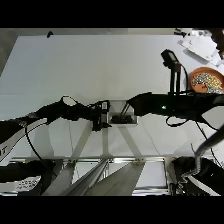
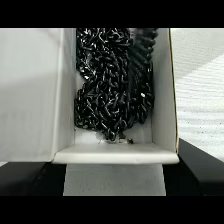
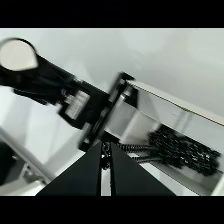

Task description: Fold the box and place the chain.

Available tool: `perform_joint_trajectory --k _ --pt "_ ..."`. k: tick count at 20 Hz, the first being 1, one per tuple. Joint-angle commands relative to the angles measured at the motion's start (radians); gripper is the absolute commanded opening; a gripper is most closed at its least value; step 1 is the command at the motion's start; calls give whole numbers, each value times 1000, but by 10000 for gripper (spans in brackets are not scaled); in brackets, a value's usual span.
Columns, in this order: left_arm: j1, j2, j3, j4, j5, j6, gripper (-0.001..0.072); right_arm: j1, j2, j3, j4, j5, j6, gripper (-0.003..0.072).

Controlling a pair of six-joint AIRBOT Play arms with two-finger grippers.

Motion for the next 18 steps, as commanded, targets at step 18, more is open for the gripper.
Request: perform_joint_trajectory --k 18 --pt "0 1 0 0 0 0 325 111 -225 -204 -138 -110 -36 16"
